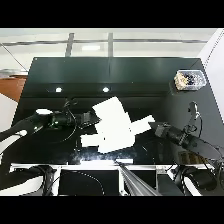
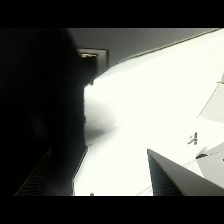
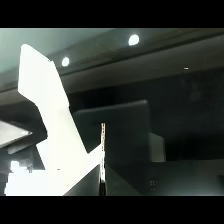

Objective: Fold the box and place the chain.

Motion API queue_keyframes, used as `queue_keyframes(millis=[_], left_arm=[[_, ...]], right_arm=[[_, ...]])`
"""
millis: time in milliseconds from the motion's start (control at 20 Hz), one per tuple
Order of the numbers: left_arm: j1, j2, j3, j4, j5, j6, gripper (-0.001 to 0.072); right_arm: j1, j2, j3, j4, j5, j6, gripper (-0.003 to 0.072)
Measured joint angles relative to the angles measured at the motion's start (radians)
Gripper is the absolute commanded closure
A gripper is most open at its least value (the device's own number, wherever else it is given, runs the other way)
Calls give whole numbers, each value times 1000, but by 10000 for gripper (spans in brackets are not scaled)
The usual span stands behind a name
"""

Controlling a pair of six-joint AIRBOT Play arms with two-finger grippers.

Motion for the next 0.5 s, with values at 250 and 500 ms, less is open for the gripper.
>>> queue_keyframes(millis=[250,500], left_arm=[[-43,-115,65,-64,-76,140,10],[-47,-188,127,-75,-251,310,25]], right_arm=[[0,0,0,-4,-2,2,661],[0,0,0,-20,-16,2,661]])
